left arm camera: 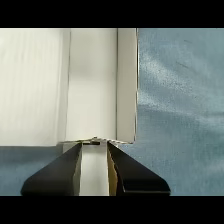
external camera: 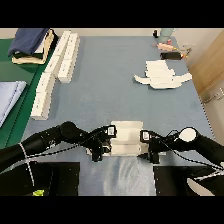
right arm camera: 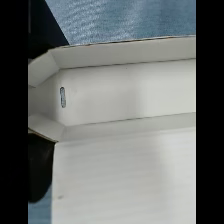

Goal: Fold the box.

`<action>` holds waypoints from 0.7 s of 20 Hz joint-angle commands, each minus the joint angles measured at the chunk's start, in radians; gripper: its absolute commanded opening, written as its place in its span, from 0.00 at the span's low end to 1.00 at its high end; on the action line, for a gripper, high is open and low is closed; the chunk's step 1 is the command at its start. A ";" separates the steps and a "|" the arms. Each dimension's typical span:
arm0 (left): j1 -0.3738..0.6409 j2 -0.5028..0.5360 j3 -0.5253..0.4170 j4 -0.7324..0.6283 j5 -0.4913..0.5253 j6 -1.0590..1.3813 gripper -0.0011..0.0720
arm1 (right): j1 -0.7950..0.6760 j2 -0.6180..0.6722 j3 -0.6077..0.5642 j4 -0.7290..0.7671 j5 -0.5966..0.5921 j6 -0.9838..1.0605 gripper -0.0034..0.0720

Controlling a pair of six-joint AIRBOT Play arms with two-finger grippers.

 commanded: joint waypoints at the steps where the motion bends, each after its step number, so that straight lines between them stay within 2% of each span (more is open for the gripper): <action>1: -0.031 -0.001 0.000 -0.034 0.072 0.016 0.34 | 0.000 0.000 0.001 0.000 0.000 0.000 0.83; 7: -0.061 -0.001 0.000 -0.038 0.096 0.015 0.34 | 0.000 0.000 0.001 0.000 0.000 0.000 0.83; 8: -0.068 -0.001 0.000 -0.038 0.097 0.015 0.46 | 0.000 0.000 0.001 0.000 0.000 0.000 0.83; 9: -0.074 -0.001 0.000 -0.038 0.100 0.013 0.82 | 0.000 0.000 0.001 0.000 0.000 0.000 0.83; 10: -0.074 -0.001 0.000 -0.039 0.104 0.011 0.96 | 0.000 -0.001 0.001 0.000 0.000 0.000 0.83; 14: -0.074 0.000 0.000 -0.037 0.106 0.011 0.96 | 0.000 0.000 0.001 0.000 0.000 0.000 0.83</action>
